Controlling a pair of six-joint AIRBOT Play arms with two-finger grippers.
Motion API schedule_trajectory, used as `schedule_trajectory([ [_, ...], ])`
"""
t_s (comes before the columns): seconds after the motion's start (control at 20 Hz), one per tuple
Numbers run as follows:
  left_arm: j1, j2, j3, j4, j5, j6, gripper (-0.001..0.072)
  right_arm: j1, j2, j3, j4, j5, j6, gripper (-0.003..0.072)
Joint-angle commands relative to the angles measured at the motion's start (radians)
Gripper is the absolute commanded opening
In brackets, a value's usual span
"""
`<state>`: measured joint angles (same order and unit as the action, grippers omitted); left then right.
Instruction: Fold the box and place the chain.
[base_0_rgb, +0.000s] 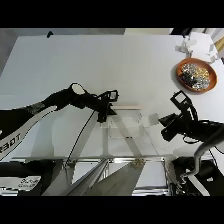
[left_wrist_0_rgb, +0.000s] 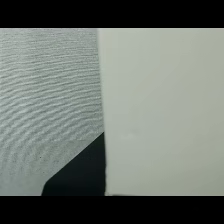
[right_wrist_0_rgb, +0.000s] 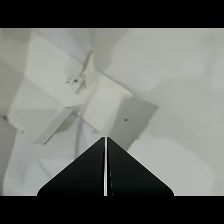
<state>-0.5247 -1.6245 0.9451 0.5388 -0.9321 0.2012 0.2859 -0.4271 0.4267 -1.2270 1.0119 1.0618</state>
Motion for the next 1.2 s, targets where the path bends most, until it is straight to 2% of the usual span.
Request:
schedule_trajectory([
  [0.0, -0.001, -0.001, 0.000, 0.000, 0.000, 0.000, 0.0010, 0.008, 0.001, 0.001, 0.177, 0.108, -0.367, 0.0017],
  [0.1, -0.001, -0.001, 0.001, 0.000, 0.000, 0.000, 0.0010, 0.047, 0.001, 0.001, 0.224, 0.146, -0.425, 0.0017],
  [0.35, -0.001, -0.001, 0.001, 0.000, 0.000, 0.000, 0.0010, 0.196, 0.001, 0.001, 0.159, 0.279, -0.521, 0.0018],
  [0.55, -0.001, -0.001, 0.000, 0.000, 0.000, 0.000, 0.0010, 0.259, 0.001, -0.002, 0.071, 0.280, -0.518, 0.0029],
  [0.65, -0.001, -0.001, 0.000, 0.000, 0.000, 0.000, 0.0010, 0.261, 0.001, -0.014, 0.066, 0.241, -0.518, 0.0163],
  [0.85, -0.001, -0.001, 0.001, 0.000, 0.000, 0.000, 0.0010, 0.261, 0.001, -0.066, 0.068, 0.069, -0.518, 0.0428],
  [0.95, -0.001, -0.001, 0.000, 0.000, 0.000, 0.000, 0.0010, 0.261, 0.001, -0.081, 0.069, -0.012, -0.521, 0.0457],
  [1.15, -0.001, -0.001, 0.000, 0.000, 0.000, 0.000, 0.0010, 0.262, 0.001, -0.152, 0.060, -0.150, -0.524, 0.0460],
])
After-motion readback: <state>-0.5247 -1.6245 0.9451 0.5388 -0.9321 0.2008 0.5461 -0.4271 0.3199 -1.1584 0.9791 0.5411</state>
